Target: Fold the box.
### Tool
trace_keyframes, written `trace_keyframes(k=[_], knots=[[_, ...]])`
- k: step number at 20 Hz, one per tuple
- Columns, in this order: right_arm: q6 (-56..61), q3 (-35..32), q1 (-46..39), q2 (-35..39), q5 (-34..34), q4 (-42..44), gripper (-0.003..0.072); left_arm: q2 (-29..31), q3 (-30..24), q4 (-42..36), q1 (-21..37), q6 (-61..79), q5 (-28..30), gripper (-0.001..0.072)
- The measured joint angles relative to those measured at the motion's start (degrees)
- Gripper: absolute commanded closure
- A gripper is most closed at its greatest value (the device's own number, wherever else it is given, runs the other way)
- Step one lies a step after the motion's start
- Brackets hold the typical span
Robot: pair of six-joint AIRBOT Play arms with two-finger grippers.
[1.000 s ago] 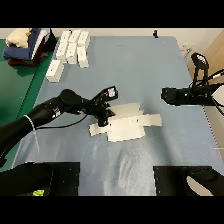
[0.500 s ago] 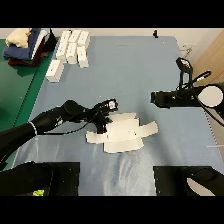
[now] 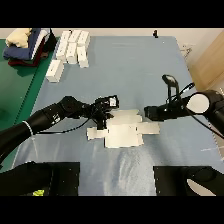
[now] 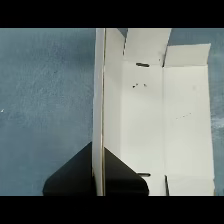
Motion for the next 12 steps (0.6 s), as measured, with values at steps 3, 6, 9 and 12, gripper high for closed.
trace_keyframes(k=[3, 6, 9, 12], knots=[[-0.04, -4.87, 0.79, -1.07, -3.04, 0.35, 0.0684, 0.22, 1.33, 1.36, 0.0, 0.02, -0.28, 0.0695], [-0.07, -7.85, 1.11, -2.95, -6.99, 0.15, 0.0684, 0.26, 1.84, 2.01, -0.22, 0.04, -0.15, 0.0696], [-0.04, -9.11, 1.18, -5.88, -9.66, -0.98, 0.0684, 0.26, 1.95, 2.14, -0.68, 0.04, 0.48, 0.0696], [-0.04, -9.53, 1.22, -7.98, -12.17, -1.57, 0.0684, 0.02, 1.36, 1.55, -1.22, 0.09, 0.92, 0.0696]])
